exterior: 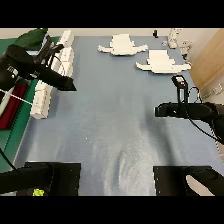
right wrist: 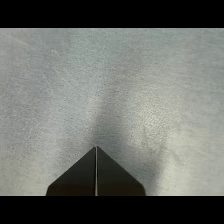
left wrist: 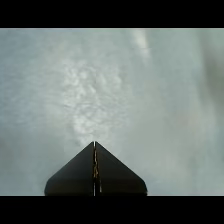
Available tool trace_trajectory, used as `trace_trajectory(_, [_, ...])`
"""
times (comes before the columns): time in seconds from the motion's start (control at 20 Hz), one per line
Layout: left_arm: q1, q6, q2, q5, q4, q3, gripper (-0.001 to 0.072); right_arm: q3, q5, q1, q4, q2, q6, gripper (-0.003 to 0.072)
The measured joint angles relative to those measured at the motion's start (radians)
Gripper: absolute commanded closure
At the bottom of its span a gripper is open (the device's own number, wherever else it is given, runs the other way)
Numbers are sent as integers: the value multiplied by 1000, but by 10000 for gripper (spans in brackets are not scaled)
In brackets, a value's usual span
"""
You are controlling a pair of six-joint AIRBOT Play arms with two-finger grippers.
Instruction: Fold the box.
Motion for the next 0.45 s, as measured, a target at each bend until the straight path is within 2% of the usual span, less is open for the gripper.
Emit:
trace_trajectory(0.15, [-115, -42, 58, 4, -8, -96, 697, 0, 0, 0, 0, 0, 0, 681])
trace_trajectory(0.3, [-210, -97, 131, 91, -8, -226, 694, 0, 0, 0, 0, 0, 0, 680])
trace_trajectory(0.45, [-257, -123, 168, 167, -7, -305, 694, 0, 0, 0, 0, 0, 0, 680])
